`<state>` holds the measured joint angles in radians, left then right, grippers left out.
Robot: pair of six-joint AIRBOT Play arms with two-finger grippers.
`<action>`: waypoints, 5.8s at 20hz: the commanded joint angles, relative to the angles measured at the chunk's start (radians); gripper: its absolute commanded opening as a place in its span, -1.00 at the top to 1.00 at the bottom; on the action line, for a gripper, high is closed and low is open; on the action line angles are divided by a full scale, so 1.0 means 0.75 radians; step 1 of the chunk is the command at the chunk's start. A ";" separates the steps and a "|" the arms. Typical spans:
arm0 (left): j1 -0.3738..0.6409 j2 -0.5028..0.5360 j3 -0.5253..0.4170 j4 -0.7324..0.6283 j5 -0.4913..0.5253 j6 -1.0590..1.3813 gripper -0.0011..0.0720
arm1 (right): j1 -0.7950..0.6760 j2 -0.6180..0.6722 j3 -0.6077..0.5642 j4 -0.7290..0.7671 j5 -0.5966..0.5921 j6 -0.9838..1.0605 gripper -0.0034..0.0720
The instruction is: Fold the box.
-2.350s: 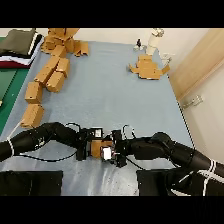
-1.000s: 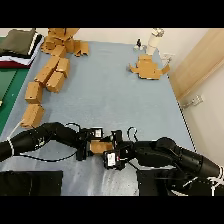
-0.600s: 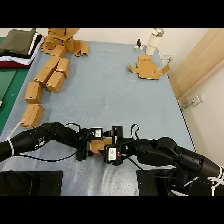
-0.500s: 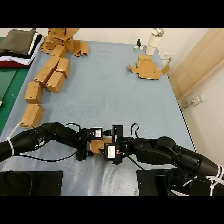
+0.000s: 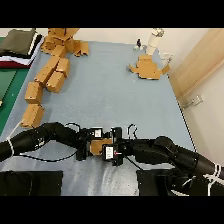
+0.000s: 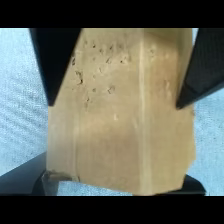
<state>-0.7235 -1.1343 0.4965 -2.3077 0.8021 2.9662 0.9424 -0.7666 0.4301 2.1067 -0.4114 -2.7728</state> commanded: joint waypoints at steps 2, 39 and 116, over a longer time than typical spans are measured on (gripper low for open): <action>0.000 -0.001 0.002 0.000 0.001 0.000 -0.31 | 0.002 -0.035 -0.001 -0.007 -0.022 0.001 -0.62; 0.000 -0.001 0.002 0.000 0.000 0.000 -0.31 | 0.002 -0.137 0.012 -0.077 -0.038 -0.002 0.32; 0.000 -0.001 0.002 0.000 0.001 0.004 -0.31 | -0.354 0.340 -0.189 -0.464 -0.210 2.413 0.91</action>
<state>-0.7235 -1.1343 0.4965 -2.3081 0.8021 2.9662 0.7616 -0.5087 0.2356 2.0090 -0.4149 -1.1465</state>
